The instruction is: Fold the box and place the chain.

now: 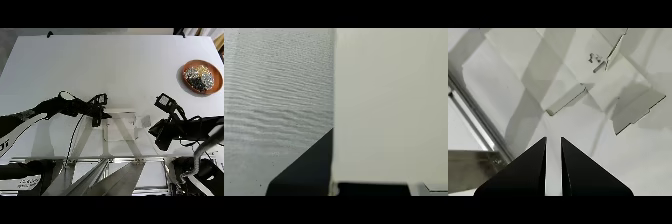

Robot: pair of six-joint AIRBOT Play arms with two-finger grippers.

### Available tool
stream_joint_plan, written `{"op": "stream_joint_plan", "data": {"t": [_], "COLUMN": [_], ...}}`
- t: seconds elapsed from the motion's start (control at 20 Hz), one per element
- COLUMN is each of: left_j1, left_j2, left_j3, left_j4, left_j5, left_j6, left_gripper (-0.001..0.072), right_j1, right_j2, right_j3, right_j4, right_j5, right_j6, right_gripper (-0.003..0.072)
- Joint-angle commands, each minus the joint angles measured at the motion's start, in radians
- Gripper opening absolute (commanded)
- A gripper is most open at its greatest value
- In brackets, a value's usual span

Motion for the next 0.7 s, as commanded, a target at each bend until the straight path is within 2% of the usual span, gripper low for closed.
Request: {"op": "stream_joint_plan", "data": {"t": [0.0, 0.65], "left_j1": [-0.001, -0.048], "left_j2": [0.001, 0.001], "left_j3": [0.001, 0.002], "left_j4": [0.003, 0.035], "left_j5": [-0.016, 0.048], "left_j6": [-0.013, -0.048], "left_gripper": [0.0010, 0.0005], "right_j1": [0.001, 0.001], "right_j2": [-0.074, -0.093], "right_j3": [-0.001, -0.001], "right_j4": [-0.001, -0.001], "right_j5": [-0.010, -0.010], "right_j6": [-0.030, -0.026], "right_gripper": [0.0111, 0.0111]}}
